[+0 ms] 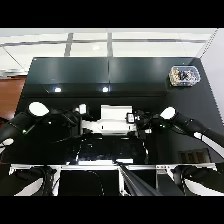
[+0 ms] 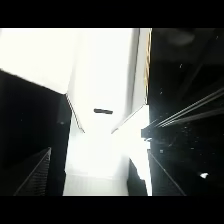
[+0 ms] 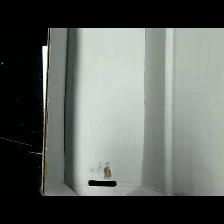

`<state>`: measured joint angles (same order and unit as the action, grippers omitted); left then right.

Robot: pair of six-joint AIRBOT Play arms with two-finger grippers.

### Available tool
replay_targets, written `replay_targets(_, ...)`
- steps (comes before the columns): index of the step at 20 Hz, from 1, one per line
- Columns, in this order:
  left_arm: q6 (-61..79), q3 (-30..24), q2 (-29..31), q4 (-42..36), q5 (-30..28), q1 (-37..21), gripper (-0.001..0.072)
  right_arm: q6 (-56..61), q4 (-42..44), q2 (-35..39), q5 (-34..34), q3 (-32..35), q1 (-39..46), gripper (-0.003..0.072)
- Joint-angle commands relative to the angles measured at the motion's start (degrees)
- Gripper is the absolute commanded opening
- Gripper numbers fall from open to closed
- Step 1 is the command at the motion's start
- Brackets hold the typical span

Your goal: Fold the box and place the chain.

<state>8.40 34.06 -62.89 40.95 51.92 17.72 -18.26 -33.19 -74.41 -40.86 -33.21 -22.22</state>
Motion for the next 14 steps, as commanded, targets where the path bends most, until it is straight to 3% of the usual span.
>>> replay_targets(1,3.39,0.0,-2.16,3.63,-8.28,5.88,0.0707,0.0,0.04,-0.02,-0.02,0.02,0.0,0.03)
replay_targets(4,3.37,0.46,-4.46,2.82,-8.02,8.0,0.0688,0.0,0.04,0.0,0.0,0.02,0.0,0.03)
replay_targets(5,3.32,0.46,-4.63,2.1,-8.09,8.13,0.0649,0.0,0.04,-0.02,0.0,0.02,0.0,0.03)
replay_targets(9,2.97,0.46,-4.7,1.18,-8.15,8.07,0.0257,0.02,0.04,-0.02,0.0,0.02,0.0,0.03)
replay_targets(10,2.97,0.46,-4.7,0.74,-7.98,8.07,0.0225,0.0,0.04,-0.02,0.0,0.02,0.0,0.0299)
replay_targets(14,2.97,0.46,-5.22,-4.2,-8.02,8.07,0.0225,0.0,0.04,-0.02,0.0,0.02,0.0,0.03)
